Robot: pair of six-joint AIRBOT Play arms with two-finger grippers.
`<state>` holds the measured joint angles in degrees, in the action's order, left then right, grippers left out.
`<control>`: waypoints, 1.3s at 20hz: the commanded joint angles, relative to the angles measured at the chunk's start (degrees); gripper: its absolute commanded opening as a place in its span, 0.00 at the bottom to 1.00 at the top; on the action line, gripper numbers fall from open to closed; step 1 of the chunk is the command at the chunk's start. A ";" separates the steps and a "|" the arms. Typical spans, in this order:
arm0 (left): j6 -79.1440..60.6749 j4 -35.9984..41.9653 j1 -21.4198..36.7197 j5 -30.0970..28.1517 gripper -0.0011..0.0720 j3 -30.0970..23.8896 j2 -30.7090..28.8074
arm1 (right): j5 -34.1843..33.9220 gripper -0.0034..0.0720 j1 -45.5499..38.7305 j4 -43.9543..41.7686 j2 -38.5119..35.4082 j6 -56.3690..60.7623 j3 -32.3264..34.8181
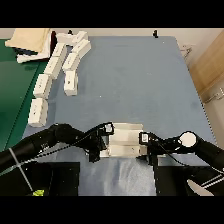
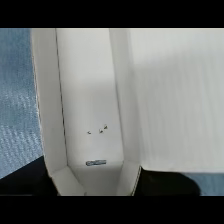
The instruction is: Fold the box.
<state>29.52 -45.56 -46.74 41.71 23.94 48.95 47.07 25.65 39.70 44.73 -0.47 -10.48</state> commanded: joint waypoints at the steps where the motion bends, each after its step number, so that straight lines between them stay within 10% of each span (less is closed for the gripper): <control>1: 24.04 -9.11 0.04 8.52 0.04 1.07 -7.37 | 0.00 0.72 0.07 -0.02 -0.04 0.02 -0.04; 10: 85.85 -27.02 1.16 16.72 0.03 1.09 -19.71 | 0.00 0.72 0.07 -0.02 -0.04 0.02 -0.04; 17: 86.36 -27.47 18.23 18.91 0.03 -0.94 -19.50 | 0.00 0.73 0.07 -0.02 -0.04 0.02 -0.04; 26: 60.78 -0.79 22.77 12.33 0.03 -8.41 -9.09 | 0.00 0.73 0.07 -0.02 -0.04 0.00 -0.04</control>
